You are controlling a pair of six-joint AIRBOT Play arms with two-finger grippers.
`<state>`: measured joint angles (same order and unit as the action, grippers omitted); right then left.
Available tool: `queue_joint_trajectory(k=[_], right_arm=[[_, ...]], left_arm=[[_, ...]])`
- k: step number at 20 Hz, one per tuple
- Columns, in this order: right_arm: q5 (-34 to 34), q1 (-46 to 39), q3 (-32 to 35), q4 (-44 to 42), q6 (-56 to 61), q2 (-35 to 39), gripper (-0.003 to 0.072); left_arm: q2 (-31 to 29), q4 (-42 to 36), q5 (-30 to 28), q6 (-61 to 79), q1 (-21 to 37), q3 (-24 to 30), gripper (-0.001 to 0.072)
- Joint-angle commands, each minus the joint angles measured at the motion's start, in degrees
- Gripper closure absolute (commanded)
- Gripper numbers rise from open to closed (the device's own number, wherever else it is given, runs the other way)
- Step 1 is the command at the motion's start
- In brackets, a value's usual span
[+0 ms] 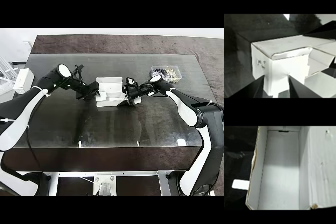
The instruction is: Fold the box and place the chain.
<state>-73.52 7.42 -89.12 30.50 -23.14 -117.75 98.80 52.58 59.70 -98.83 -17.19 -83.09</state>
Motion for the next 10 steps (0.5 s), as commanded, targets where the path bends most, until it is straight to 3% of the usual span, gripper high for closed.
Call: queue_joint_trajectory(k=[1,10], right_arm=[[0.0,0.0,0.0,0.0,0.0,0.0,0.01],[-0.02,0.0,0.0,0.0,0.0,0.0,0.01]], left_arm=[[0.13,3.39,-0.13,-3.17,-0.76,-0.96,0.035],[0.15,5.57,-0.68,-5.42,-2.21,-1.07,0.035]])
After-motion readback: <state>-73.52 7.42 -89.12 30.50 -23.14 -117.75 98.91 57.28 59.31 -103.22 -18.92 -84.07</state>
